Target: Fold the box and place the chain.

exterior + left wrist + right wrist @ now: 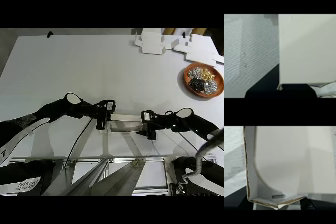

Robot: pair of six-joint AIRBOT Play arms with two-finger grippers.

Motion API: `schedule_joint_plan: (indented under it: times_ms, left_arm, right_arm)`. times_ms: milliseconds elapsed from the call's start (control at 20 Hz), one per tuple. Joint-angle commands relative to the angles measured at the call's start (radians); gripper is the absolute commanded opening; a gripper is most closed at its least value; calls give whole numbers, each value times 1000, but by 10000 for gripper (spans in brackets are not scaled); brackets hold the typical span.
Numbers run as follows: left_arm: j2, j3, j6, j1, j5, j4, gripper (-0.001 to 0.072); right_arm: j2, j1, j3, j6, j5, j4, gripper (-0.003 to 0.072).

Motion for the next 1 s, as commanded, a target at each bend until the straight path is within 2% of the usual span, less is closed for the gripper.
schedule_joint_plan:
  times_ms: [0, 600, 650, 750, 800, 850, 950]
  left_arm:
    - [0, 0, 0, 0, 0, 0, 11]
    - [1, 0, 0, 0, 0, -2, 23]
    - [2, 0, 1, 1, 1, -2, 116]
    - [2, 0, 0, 2, 9, -2, 448]
    - [2, 0, 0, 2, 8, -2, 580]
    - [5, 0, -1, 2, 8, -2, 646]
    - [23, 0, -3, 3, 9, 2, 647]
  right_arm:
    - [0, 0, 0, 0, 0, 0, 432]
    - [0, 0, 0, 0, 0, 0, 432]
    - [0, 0, 0, 0, 0, 0, 432]
    - [0, 0, 0, 0, 0, 0, 432]
    - [0, 0, 0, 0, 0, 0, 432]
    - [0, 0, 0, 0, 0, 0, 432]
    - [0, 0, 0, 0, 0, 0, 432]
